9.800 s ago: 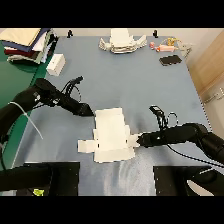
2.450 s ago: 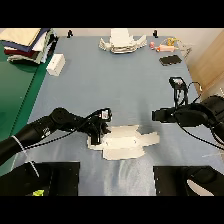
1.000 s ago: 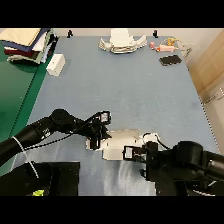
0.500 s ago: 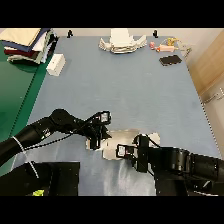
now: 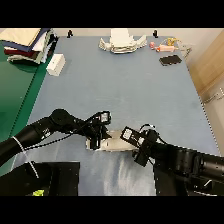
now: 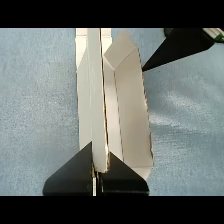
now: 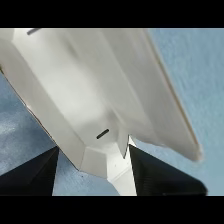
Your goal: Fold the box.
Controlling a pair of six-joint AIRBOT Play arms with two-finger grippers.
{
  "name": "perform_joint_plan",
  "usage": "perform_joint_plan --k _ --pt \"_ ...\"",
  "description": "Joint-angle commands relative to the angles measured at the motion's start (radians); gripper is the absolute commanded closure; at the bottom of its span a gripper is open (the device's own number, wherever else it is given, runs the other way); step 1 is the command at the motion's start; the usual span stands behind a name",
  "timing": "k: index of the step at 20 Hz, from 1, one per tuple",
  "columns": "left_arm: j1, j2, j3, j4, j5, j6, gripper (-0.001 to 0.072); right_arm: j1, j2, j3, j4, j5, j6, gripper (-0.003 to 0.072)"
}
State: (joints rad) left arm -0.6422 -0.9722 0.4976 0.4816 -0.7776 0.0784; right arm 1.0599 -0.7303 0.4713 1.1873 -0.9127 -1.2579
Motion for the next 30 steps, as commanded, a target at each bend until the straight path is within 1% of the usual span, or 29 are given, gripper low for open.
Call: perform_joint_plan --k 1,2,3,6,7,9,11,12,13,14,15,16,17,18,20,22,25,30 --pt "0.0 0.0 0.0 0.0 0.0 0.0 0.0696 0.001 0.003 0.016 -0.012 -0.067 0.108 0.0" --pt "0.0 0.0 0.0 0.0 0.0 0.0 0.0696 0.001 0.003 0.021 -0.021 -0.086 0.108 -0.0002" --pt "0.0 0.0 0.0 0.0 0.0 0.0 0.0696 -0.004 0.003 0.021 -0.032 -0.088 0.106 -0.0034" --pt "0.0 0.0 0.0 0.0 0.0 0.0 0.0696 -0.051 0.002 0.021 -0.037 -0.083 0.061 -0.0034" --pt "0.0 0.0 0.0 0.0 0.0 0.0 0.0696 -0.076 0.003 0.021 -0.023 -0.074 0.01 -0.0034" --pt "0.0 0.0 0.0 0.0 0.0 0.0 0.0696 -0.145 0.003 0.019 0.056 -0.024 -0.174 -0.0034" --pt "0.0 0.0 0.0 0.0 0.0 0.0 0.0696 -0.256 0.002 0.013 0.223 0.04 -0.447 -0.0034" --pt "0.0 0.0 0.0 0.0 0.0 0.0 0.0696 -0.327 0.002 0.006 0.341 0.064 -0.644 -0.0034" --pt "0.0 0.0 0.0 0.0 0.0 0.0 0.0696 -0.401 0.002 0.0 0.483 0.076 -0.884 -0.0034" --pt "0.0 0.0 0.0 0.0 0.0 0.0 0.0697 -0.471 0.002 -0.003 0.629 0.069 -1.121 -0.0034" --pt "0.0 0.0 0.0 0.0 0.0 0.0 0.0696 -0.539 0.0 -0.003 0.763 0.059 -1.311 -0.0034" --pt "0.0 0.0 0.0 0.0 0.0 0.0 0.0696 -0.608 -0.011 -0.003 0.868 0.054 -1.438 -0.0034" --pt "0.0 0.0 0.0 0.0 0.0 0.0 0.0696 -0.661 -0.028 -0.003 0.934 0.045 -1.513 -0.0034" --pt "0.0 0.0 0.0 0.0 0.0 0.0 0.0696 -0.706 -0.053 -0.003 0.971 0.031 -1.551 -0.0034" --pt "0.0 0.0 0.0 0.0 0.0 0.0 0.0696 -0.76 -0.105 -0.003 0.991 0.018 -1.564 -0.0034" --pt "0.0 0.0 0.0 0.0 0.0 0.0 0.0696 -0.77 -0.141 -0.003 1.006 0.027 -1.6 -0.0034" --pt "0.0 0.0 0.0 0.0 0.0 0.0 0.0696 -0.77 -0.187 -0.003 1.009 0.03 -1.601 -0.0034" --pt "0.0 0.0 0.0 0.0 0.0 0.0 0.0696 -0.77 -0.172 -0.003 0.993 0.028 -1.595 -0.0034"
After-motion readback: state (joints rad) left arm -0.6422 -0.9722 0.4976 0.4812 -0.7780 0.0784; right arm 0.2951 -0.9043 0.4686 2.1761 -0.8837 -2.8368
